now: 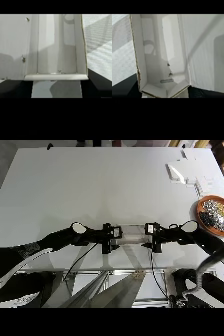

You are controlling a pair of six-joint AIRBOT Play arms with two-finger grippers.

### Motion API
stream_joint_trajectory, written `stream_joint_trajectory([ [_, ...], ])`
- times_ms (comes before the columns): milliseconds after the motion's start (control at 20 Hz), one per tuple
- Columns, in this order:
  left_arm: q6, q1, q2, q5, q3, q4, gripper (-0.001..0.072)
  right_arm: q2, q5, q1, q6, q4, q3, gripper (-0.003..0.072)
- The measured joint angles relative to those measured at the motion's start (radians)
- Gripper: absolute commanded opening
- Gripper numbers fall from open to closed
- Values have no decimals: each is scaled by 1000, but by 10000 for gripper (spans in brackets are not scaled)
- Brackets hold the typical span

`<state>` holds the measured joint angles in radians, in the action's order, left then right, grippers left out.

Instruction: Fold the box and place the chain.

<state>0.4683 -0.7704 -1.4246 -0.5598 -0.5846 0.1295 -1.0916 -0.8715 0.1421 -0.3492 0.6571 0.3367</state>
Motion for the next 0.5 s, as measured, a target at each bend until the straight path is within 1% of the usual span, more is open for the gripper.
stream_joint_trajectory([
  [500,3,-2,0,5,0,-2,314,0,-2,0,0,1,0,336],
])
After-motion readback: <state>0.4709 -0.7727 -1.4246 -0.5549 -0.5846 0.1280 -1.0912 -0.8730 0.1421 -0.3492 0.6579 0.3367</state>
